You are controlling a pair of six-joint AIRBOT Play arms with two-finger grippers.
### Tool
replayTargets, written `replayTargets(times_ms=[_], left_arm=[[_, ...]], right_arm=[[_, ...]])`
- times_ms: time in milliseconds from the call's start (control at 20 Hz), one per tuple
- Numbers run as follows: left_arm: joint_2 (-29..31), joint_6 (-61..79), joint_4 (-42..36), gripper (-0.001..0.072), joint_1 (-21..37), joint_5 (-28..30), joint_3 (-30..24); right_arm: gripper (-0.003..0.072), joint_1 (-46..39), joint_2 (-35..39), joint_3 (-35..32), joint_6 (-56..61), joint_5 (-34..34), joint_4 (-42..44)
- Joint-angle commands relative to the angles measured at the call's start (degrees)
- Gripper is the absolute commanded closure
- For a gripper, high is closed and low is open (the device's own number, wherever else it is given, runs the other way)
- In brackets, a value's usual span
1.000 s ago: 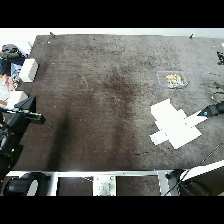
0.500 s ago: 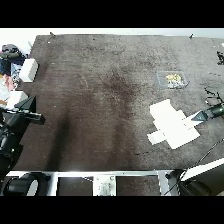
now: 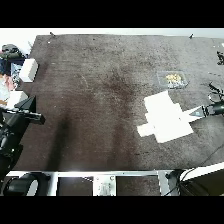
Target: Fold the box and place the chain.
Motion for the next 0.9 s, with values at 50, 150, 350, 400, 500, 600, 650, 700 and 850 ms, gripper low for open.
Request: replayTargets(times_ms=[50, 150, 350, 400, 500, 600, 650, 700, 850], left_arm=[[0.0, 0.0, 0.0, 0.0697, 0.0, 0.0, 0.0], [0.0, 0.0, 0.0, 0.0697, 0.0, 0.0, 0.0], [0.0, 0.0, 0.0, 0.0697, 0.0, -0.1, 0.0], [0.0, 0.0, 0.0, 0.0697, 0.0, -0.4, 0.0], [0.0, 0.0, 0.0, 0.0697, 0.0, -1.1, 0.0], [0.0, 0.0, 0.0, 0.0697, 0.0, -1.1, 0.0], [0.0, 0.0, 0.0, 0.0697, 0.0, -1.1, 0.0], [0.0, 0.0, 0.0, 0.0697, 0.0, -1.1, 0.0], [0.0, 0.0, 0.0, 0.0696, 0.0, -5.7, 0.0]], right_arm=[[0.0674, 2.1, 8.8, -14.7, -0.3, -5.2, 13.8], [0.0674, 6.1, 13.3, -21.7, -0.3, -10.5, 14.9], [0.0674, 18.3, 18.6, -32.4, 1.4, -24.4, 26.3], [0.0674, 21.9, 19.5, -34.2, 1.4, -27.9, 30.1], [0.0674, 28.9, 21.6, -37.2, 1.4, -35.7, 37.9], [0.0674, 35.8, 23.3, -38.4, 3.6, -44.1, 42.3], [0.0674, 39.1, 23.5, -38.3, 4.6, -48.1, 42.9], [0.0674, 42.8, 23.4, -38.3, 4.4, -52.9, 42.9], [0.0674, 50.6, 21.4, -37.4, 3.9, -65.7, 40.0]])
